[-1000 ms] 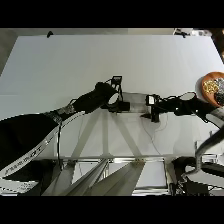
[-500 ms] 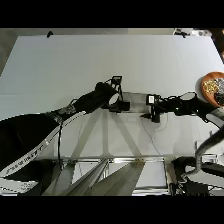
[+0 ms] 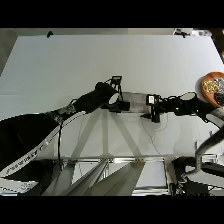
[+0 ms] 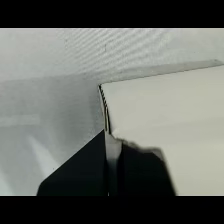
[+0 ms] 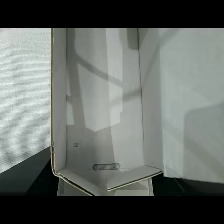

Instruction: Fold the box and place the chain.

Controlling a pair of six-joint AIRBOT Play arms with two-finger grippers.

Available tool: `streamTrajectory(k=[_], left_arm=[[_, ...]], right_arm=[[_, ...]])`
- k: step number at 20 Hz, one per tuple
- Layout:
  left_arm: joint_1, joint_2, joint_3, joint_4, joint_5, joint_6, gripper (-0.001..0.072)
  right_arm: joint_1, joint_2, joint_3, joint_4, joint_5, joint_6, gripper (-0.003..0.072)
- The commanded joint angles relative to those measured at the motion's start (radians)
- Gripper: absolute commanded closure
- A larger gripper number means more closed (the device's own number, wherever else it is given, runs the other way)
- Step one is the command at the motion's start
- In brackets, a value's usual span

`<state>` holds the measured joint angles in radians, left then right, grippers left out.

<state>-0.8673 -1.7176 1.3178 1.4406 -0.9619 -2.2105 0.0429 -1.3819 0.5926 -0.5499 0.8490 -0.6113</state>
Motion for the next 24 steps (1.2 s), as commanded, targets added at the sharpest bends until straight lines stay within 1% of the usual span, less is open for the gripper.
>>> streamTrajectory(k=[1, 3, 7, 10, 12, 16, 17, 18, 19, 20, 24], left_arm=[[0.000, 0.001, 0.001, 0.019, -0.047, -0.074, 0.0699], [0.000, 0.001, 0.001, 0.048, -0.066, -0.117, 0.0699], [0.001, 0.001, 0.001, 0.054, -0.066, -0.159, 0.0699], [0.001, 0.001, 0.001, 0.065, -0.075, -0.244, 0.0699], [0.001, 0.001, 0.001, 0.095, -0.100, -0.309, 0.0699], [0.001, 0.001, 0.001, 0.121, -0.119, -0.315, 0.0693], [0.001, 0.001, 0.001, 0.121, -0.119, -0.315, 0.0672], [0.001, 0.001, 0.001, 0.121, -0.119, -0.315, 0.0612], [0.001, 0.001, 0.001, 0.121, -0.115, -0.315, 0.0532], [0.001, 0.001, 0.001, 0.120, -0.108, -0.315, 0.0504], [-0.001, 0.001, 0.001, 0.111, -0.080, -0.314, 0.0499]], right_arm=[[0.001, 0.000, 0.000, 0.000, 0.000, 0.001, 0.0276], [0.001, 0.000, 0.000, 0.000, 0.000, 0.001, 0.0276], [0.001, 0.000, 0.000, 0.000, 0.000, 0.001, 0.0276], [0.001, 0.000, 0.000, 0.000, 0.000, 0.001, 0.0276], [0.001, 0.000, 0.000, 0.000, 0.000, 0.001, 0.0276], [0.001, 0.000, 0.000, 0.000, 0.000, 0.001, 0.0276], [0.001, 0.000, 0.000, 0.000, 0.000, 0.001, 0.0276], [0.001, 0.000, 0.000, 0.000, 0.000, 0.001, 0.0276], [0.001, 0.000, 0.000, 0.000, 0.000, 0.001, 0.0276], [0.001, 0.000, 0.000, 0.000, 0.000, 0.001, 0.0276], [0.001, 0.000, 0.000, 0.000, 0.000, 0.001, 0.0276]])
